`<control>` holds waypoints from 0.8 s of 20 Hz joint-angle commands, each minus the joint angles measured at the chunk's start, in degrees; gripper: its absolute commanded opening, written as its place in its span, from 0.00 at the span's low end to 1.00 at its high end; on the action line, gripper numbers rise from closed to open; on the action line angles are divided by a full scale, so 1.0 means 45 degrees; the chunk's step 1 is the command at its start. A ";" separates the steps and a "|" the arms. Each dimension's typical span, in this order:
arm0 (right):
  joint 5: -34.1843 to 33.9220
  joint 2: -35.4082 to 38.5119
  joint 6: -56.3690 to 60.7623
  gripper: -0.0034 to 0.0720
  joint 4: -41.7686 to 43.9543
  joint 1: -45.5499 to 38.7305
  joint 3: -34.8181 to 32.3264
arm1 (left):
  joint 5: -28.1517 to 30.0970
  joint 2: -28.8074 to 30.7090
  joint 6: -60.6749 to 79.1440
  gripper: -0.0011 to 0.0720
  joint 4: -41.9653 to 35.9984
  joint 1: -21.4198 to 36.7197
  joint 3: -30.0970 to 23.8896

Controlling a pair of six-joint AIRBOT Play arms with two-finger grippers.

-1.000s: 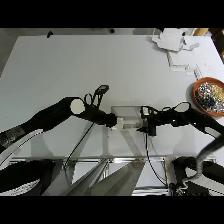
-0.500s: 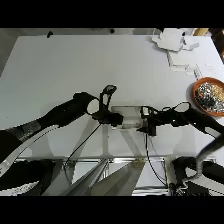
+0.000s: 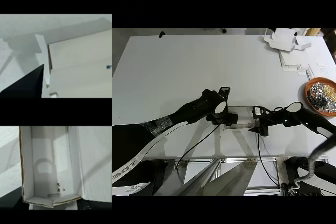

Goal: Fold the box and place the chain.

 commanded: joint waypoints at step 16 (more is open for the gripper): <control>0.0005 0.0005 0.0005 0.65 0.0005 0.0005 -0.0005 | -0.0359 -0.0583 -0.1481 0.02 0.0359 -0.0267 0.0214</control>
